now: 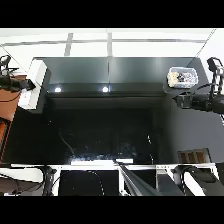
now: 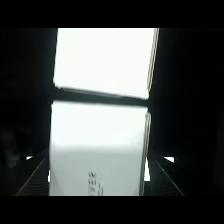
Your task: Fold the box and place the chain.
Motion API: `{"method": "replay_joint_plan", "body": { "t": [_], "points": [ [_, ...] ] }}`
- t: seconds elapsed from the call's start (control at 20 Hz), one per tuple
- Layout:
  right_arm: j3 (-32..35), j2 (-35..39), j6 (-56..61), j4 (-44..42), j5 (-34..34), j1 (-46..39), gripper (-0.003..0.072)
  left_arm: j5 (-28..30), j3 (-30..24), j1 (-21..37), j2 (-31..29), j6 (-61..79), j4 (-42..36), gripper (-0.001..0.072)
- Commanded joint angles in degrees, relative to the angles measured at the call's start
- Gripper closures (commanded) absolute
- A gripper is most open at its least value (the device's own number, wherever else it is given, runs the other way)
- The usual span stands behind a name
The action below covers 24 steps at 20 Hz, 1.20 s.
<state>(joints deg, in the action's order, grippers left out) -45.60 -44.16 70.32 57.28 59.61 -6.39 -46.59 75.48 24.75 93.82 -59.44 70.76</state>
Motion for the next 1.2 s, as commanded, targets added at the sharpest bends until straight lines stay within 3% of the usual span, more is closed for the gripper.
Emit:
{"method": "replay_joint_plan", "body": {
  "t": [0.0,0.1,0.2,0.25,0.3,0.35,0.45,0.5,0.7,0.8,0.95,1.15],
  "points": [
    [0.6,0.0,0.0,0.0,-0.5,0.0,0.0671,0.9,4.9,-1.0,0.4,-2.7,0.7,-0.0009],
    [0.6,0.0,0.0,-0.3,-0.8,0.2,0.0671,-4.3,11.3,-1.1,-1.0,-6.8,0.7,-0.0008],
    [0.6,0.0,0.0,-0.7,-2.0,1.6,0.0671,-12.1,18.1,-1.0,-2.4,-22.2,0.5,-0.0004],
    [0.6,-0.1,0.0,-0.9,-3.3,3.1,0.0671,-17.1,20.6,-1.1,-3.5,-27.7,-0.3,0.0082],
    [0.7,-0.1,0.0,-1.0,-4.5,5.1,0.0671,-19.8,20.9,-1.7,-5.0,-25.6,-2.2,0.0444],
    [0.8,-0.2,-0.1,-1.1,-5.6,7.6,0.0671,-20.8,19.5,-3.2,-7.5,-20.4,-3.6,0.0685],
    [1.6,-0.6,-0.1,1.0,-8.9,11.9,0.0671,-19.8,12.6,-7.1,-14.1,-18.0,-4.2,0.0685],
    [2.5,-0.8,0.0,2.7,-12.2,13.6,0.0671,-16.9,6.2,-9.8,-19.1,-15.9,-4.2,0.0684],
    [10.1,-2.8,0.0,11.6,-26.6,15.0,0.0671,7.1,-28.4,-20.2,-41.1,-3.1,-5.2,0.0682],
    [12.5,-3.2,0.0,13.5,-25.6,15.0,0.0671,11.5,-38.7,-21.3,-48.9,-1.8,-5.3,0.0682],
    [12.5,-3.2,0.0,13.2,-22.3,15.0,0.0671,10.9,-44.6,-21.2,-56.9,-1.8,-4.7,0.0682],
    [12.5,-3.2,0.0,13.2,-22.3,15.0,0.0671,10.8,-45.4,-21.3,-59.1,-2.5,-5.7,0.0682]
  ]
}}
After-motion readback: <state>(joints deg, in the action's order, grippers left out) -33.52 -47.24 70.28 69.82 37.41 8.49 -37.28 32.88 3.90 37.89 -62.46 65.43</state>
